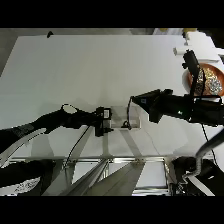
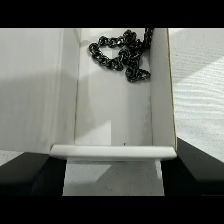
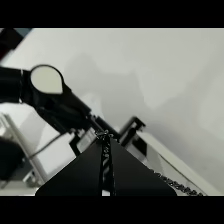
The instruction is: Fold the box and place the chain.
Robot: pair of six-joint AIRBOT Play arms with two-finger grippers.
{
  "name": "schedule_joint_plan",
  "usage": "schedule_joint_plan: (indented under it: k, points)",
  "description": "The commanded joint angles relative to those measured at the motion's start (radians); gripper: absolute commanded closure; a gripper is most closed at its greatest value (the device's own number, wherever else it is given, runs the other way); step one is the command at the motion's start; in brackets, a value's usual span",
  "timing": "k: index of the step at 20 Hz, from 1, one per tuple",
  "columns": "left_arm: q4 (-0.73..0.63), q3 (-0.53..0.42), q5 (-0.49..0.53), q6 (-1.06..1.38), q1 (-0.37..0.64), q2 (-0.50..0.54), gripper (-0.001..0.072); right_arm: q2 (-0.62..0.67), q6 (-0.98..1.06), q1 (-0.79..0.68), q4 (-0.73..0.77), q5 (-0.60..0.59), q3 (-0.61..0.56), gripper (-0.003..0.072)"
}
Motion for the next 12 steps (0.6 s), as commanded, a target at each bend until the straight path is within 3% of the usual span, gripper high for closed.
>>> schedule_joint_plan:
  k: [1,6,12]
  points:
    - [0.0,0.0,0.0,0.0,0.0,0.0,0.0636,-0.015,-0.064,0.001,0.04,-0.005,0.001,0.0673]
    - [0.0,0.0,0.0,0.0,0.0,0.0,0.0636,-0.069,-0.031,0.002,-0.1,0.203,-0.021,0.0673]
    - [0.0,0.0,0.0,0.0,0.0,0.0,0.0636,-0.144,-0.001,0.103,-0.213,0.141,-0.079,0.0673]
